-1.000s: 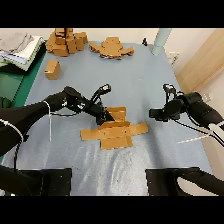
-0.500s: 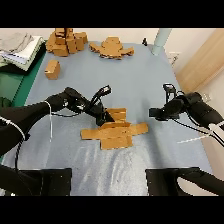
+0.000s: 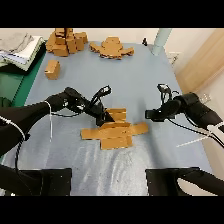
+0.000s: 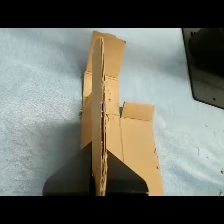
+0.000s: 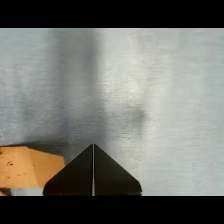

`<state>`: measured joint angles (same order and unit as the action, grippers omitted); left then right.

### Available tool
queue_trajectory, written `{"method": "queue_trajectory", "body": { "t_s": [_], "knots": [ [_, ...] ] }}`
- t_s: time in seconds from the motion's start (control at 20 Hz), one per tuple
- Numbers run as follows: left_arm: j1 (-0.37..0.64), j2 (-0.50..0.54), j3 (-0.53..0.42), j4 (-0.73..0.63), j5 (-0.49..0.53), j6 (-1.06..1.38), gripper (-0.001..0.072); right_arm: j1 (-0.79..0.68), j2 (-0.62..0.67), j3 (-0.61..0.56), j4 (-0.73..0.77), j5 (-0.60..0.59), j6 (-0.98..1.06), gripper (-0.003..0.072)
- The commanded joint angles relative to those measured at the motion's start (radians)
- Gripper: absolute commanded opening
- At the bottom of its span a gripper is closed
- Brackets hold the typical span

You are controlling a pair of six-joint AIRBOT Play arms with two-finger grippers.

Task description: Fold the box.

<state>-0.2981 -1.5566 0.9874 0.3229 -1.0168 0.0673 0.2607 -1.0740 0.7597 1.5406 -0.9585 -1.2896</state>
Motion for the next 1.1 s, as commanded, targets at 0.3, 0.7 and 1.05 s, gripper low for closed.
{"method": "queue_trajectory", "body": {
  "t_s": [0.3, 0.7, 1.05],
  "knots": [
    [0.003, 0.006, 0.071, 0.045, -0.187, -0.104, 0.0014, 0.029, 0.001, -0.001, 0.008, -0.008, -0.013, 0.0004],
    [0.003, -0.037, 0.071, 0.045, -0.079, -0.104, 0.0013, 0.031, 0.001, -0.001, 0.008, -0.001, -0.013, 0.0004],
    [-0.002, -0.014, 0.040, -0.027, -0.021, -0.100, 0.0009, 0.031, 0.001, -0.001, 0.008, -0.002, -0.013, 0.0004]
  ]
}}
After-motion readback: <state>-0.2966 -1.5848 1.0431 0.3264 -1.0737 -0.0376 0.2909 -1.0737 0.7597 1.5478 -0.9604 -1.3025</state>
